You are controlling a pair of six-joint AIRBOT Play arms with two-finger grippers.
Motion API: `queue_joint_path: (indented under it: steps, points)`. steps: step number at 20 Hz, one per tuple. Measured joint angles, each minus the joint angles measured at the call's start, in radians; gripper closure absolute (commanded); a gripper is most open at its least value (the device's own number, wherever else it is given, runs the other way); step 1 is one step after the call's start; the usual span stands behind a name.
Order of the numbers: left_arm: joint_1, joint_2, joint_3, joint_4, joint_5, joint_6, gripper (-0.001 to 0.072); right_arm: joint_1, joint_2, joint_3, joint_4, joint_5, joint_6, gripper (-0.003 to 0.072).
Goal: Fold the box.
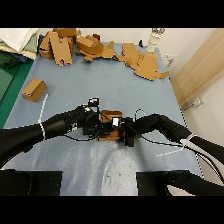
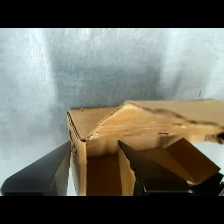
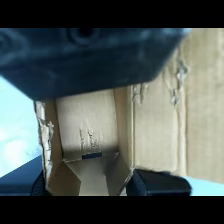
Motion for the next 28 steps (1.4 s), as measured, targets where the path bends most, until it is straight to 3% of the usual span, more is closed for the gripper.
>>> queue_joint_path:
  steps: [13, 23, 27, 28]
  points:
    - [0.019, 0.048, 0.003, 0.037, -0.152, -0.001, 0.0297, 0.000, 0.000, 0.000, 0.000, -0.001, 0.004, 0.0183]
    - [0.065, 0.100, 0.069, 0.071, -0.138, 0.014, 0.0298, 0.000, 0.000, 0.000, 0.000, -0.008, 0.006, 0.0183]
    - [0.132, 0.118, 0.095, 0.117, -0.167, 0.023, 0.0299, 0.000, 0.000, 0.000, -0.001, -0.009, 0.005, 0.0183]
    - [0.156, 0.120, 0.098, 0.127, -0.190, 0.030, 0.0376, 0.000, 0.000, 0.000, -0.001, -0.009, 0.005, 0.0183]
